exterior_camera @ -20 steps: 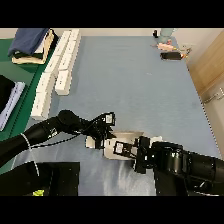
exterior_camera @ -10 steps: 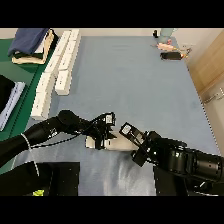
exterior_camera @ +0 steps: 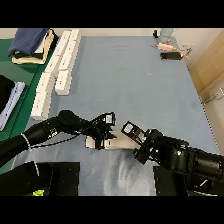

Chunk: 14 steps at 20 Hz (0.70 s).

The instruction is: Fold the box.

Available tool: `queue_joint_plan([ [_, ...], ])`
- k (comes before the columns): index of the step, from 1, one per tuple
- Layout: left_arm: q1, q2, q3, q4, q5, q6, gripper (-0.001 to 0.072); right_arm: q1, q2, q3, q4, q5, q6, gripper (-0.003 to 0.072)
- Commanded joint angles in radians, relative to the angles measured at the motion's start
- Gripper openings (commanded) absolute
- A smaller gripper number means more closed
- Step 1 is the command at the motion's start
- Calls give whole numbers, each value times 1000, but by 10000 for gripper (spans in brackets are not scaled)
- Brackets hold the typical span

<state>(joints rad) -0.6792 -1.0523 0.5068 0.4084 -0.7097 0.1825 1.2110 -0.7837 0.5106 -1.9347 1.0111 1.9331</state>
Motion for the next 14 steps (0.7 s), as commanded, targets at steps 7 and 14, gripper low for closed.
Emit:
queue_joint_plan([
  [7,0,1,1,0,0,0,16,-529,63,-88,691,-200,-1104,720],
  [14,0,1,1,0,2,0,17,-777,-50,-88,1030,-138,-1533,720],
])
